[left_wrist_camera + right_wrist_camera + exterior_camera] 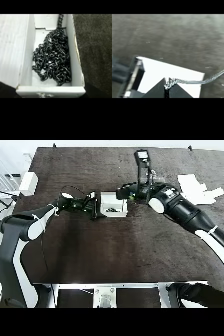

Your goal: Fold the box and place the chain.

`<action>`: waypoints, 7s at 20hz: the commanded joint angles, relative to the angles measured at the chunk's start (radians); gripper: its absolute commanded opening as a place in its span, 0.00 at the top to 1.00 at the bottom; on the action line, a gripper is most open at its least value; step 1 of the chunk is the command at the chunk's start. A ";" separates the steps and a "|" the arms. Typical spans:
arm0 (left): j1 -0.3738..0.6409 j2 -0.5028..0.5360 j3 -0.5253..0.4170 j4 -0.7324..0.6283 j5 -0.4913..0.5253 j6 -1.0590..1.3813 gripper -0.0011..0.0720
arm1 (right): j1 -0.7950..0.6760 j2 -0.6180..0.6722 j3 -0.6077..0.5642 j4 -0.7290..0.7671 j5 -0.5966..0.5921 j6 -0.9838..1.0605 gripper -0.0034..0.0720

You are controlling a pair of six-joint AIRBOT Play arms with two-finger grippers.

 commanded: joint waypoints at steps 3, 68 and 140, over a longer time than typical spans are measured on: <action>0.000 0.001 0.000 0.000 0.000 0.000 0.60 | 0.066 -0.074 0.000 0.019 -0.100 0.063 0.94; 0.000 0.001 0.000 0.000 0.000 0.000 0.60 | -0.021 0.111 -0.003 0.101 -0.120 -0.171 0.94; 0.000 0.001 0.000 0.000 0.000 0.000 0.60 | -0.410 -0.593 0.438 1.143 0.735 -1.768 0.33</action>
